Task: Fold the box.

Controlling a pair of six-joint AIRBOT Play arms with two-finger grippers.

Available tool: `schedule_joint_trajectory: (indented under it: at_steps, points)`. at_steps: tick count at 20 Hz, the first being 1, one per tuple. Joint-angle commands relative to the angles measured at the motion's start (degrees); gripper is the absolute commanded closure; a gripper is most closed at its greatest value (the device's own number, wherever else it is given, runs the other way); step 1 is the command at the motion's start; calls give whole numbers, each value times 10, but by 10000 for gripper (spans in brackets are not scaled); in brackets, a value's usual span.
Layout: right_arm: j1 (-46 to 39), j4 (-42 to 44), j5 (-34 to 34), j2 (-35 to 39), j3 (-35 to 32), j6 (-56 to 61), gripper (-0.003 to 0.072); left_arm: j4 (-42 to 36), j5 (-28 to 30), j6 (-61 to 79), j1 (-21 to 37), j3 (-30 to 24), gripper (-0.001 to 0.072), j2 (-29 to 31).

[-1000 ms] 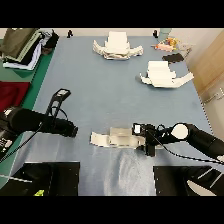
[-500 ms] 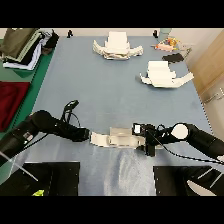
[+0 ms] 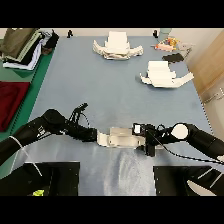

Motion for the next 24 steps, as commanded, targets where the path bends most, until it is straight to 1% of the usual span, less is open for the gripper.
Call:
schedule_joint_trajectory:
  at_steps: [1,2,3,8,10,13,15,17,18,20,22,24]
  points:
    - [0,0,0,0,0,0,244,-47,-26,30,0,5,269,-5]
    - [0,0,0,0,0,0,244,-50,-29,30,0,5,226,-5]
    - [0,0,0,0,0,0,244,-54,-30,30,0,5,244,-5]
    - [0,0,0,0,0,0,244,-60,-30,30,0,5,242,-5]
    - [0,0,0,0,0,0,244,-65,-1,30,0,5,242,-5]
    - [0,0,0,0,0,0,244,-96,14,31,0,5,241,-5]
    - [0,0,0,0,0,0,244,-97,27,35,-1,5,241,-5]
    - [0,0,0,0,0,0,244,-93,28,34,-16,6,242,-5]
    - [0,0,0,0,0,0,244,-84,34,27,-34,9,242,-5]
    - [0,0,0,0,0,0,244,-33,63,-33,-83,26,243,-5]
    - [0,0,0,0,0,0,244,66,101,-136,-139,49,243,-5]
    - [0,0,0,0,0,0,244,174,122,-261,-184,71,244,-5]
